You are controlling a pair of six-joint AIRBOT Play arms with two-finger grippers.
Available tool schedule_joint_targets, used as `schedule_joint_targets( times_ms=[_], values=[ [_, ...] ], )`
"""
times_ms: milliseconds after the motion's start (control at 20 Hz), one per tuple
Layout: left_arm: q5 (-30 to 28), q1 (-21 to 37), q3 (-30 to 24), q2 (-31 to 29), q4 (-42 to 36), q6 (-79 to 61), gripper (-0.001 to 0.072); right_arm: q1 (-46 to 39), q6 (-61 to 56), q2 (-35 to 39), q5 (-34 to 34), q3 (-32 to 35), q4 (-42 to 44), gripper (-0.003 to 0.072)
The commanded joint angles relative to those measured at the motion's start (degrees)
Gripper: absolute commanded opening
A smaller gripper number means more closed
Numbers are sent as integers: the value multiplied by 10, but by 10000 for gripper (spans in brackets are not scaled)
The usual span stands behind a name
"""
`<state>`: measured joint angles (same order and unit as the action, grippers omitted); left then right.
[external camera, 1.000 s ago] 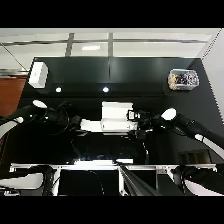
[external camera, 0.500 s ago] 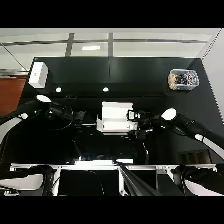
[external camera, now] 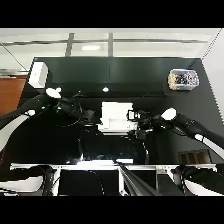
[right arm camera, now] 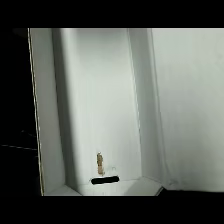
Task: Fold the box and place the chain.
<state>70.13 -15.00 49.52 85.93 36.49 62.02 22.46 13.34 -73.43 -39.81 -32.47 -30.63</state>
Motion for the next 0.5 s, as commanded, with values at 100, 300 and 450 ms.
schedule_joint_targets(
  times_ms=[100,300,450],
  values=[
    [-45,-95,54,-8,146,198,695,0,0,0,0,0,0,167],
    [-38,-113,75,-8,156,219,694,0,0,0,0,0,0,167],
    [-33,-113,84,-8,156,228,670,0,0,0,0,0,0,166]
  ],
)
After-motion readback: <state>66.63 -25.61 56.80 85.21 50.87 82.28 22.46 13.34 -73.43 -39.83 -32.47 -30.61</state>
